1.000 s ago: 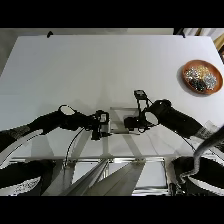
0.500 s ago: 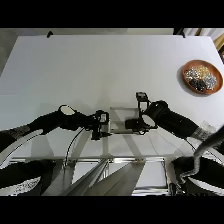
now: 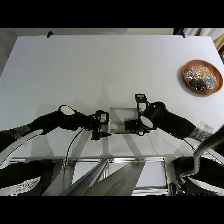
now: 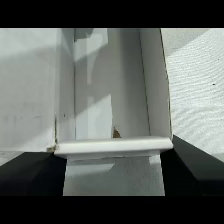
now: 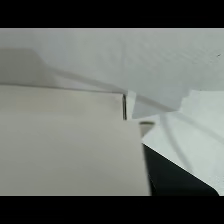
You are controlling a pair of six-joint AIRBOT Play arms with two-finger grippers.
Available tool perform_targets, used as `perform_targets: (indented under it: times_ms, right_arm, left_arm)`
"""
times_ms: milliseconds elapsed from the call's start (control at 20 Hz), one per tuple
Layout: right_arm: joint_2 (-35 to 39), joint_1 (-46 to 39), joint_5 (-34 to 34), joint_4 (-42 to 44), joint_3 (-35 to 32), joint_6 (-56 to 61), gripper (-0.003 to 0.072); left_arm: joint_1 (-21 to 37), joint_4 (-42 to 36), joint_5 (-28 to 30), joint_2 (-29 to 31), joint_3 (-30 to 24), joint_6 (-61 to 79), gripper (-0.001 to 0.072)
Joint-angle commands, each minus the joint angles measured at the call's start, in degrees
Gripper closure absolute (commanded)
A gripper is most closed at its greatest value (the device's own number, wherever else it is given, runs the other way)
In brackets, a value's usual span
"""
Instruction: Fold the box and place the chain.
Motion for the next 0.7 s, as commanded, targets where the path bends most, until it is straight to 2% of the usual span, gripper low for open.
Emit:
perform_targets:
  times_ms: [0,150,200,300,350,400,450,650]
  right_arm:
    - [-0.42,0.04,0.04,-1.20,0.02,0.13,0.0352]
    - [-1.77,0.22,0.15,-1.16,-0.17,-0.11,0.0378]
    - [-1.88,0.46,0.02,-1.36,-0.20,-0.22,0.0409]
    - [-1.86,0.46,-0.09,-1.46,-0.20,-1.60,0.0523]
    - [-1.86,0.46,0.02,-1.60,-0.20,-1.62,0.0537]
    - [-1.86,0.46,0.02,-1.62,-0.17,-1.68,0.0583]
    - [-1.86,0.46,0.13,-1.60,-0.17,-1.84,0.0666]
    - [-1.79,0.46,0.17,-1.84,-0.17,-3.39,0.0672]
  left_arm:
    - [0.00,0.00,0.04,0.04,0.02,0.00,0.0556]
    - [0.00,0.00,0.02,0.04,0.02,0.00,0.0556]
    - [0.00,0.00,0.04,0.04,0.02,0.00,0.0556]
    - [0.00,0.00,0.02,0.04,0.02,0.00,0.0556]
    - [0.00,0.00,0.02,0.04,0.02,0.00,0.0556]
    - [0.00,0.00,0.02,0.04,0.02,0.00,0.0556]
    - [0.00,0.00,0.02,0.04,0.02,0.00,0.0556]
    - [0.00,0.00,0.02,0.04,0.02,0.00,0.0556]
